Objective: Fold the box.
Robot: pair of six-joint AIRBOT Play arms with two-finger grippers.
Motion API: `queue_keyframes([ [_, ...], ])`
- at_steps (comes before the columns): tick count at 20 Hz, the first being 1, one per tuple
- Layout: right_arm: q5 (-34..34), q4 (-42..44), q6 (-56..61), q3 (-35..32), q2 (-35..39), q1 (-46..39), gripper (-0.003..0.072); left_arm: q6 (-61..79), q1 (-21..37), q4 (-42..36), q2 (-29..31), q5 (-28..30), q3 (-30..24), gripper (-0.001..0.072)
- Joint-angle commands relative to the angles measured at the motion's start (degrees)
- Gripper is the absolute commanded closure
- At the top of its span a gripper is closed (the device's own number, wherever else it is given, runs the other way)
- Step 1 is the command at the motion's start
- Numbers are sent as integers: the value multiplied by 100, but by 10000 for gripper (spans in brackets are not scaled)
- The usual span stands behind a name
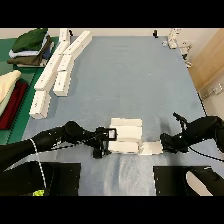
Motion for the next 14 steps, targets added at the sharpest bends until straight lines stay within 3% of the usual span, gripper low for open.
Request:
queue_keyframes([
  [1,-46,68,-153,-7,-7,0,684,15,4,11,0,-31,4,201],
  [9,726,793,-444,-455,-7,337,684,15,4,11,0,-31,4,201],
  [14,741,1198,-487,-369,-4,723,684,15,4,11,0,-31,4,201],
])
